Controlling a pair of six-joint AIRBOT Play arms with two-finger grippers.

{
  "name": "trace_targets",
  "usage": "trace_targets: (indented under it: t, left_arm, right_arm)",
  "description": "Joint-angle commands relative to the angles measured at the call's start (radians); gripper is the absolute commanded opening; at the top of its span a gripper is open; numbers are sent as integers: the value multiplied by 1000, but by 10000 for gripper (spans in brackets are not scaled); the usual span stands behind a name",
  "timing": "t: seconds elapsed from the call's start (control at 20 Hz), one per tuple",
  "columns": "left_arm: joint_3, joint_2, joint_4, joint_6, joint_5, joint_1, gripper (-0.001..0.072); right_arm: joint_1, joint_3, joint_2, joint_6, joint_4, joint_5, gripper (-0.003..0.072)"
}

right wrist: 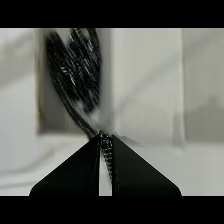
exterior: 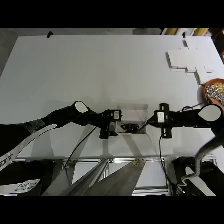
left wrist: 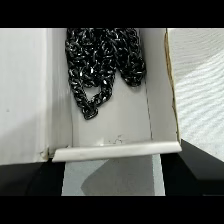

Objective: Fold the box and place the chain.

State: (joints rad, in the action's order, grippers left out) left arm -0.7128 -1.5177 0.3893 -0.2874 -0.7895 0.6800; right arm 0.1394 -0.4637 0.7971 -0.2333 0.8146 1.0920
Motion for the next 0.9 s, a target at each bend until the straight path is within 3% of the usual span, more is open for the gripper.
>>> trace_targets:
  t: [0.0, 0.35, 0.7, 0.85]
  left_arm:
    - [0, 0, 0, 0, 0, -1, 289]
    - [0, 0, 0, 0, 0, -1, 289]
    - [0, 0, 0, 0, 0, -1, 289]
    - [0, 0, 0, 0, 0, -1, 289]
  right_arm:
    - [133, 0, -31, -3, -93, 14, 21]
    - [306, 0, -30, -3, -213, -219, 21]
    - [309, 2, 66, -3, -216, -244, 29]
    - [288, -32, 68, -3, -189, -198, 188]
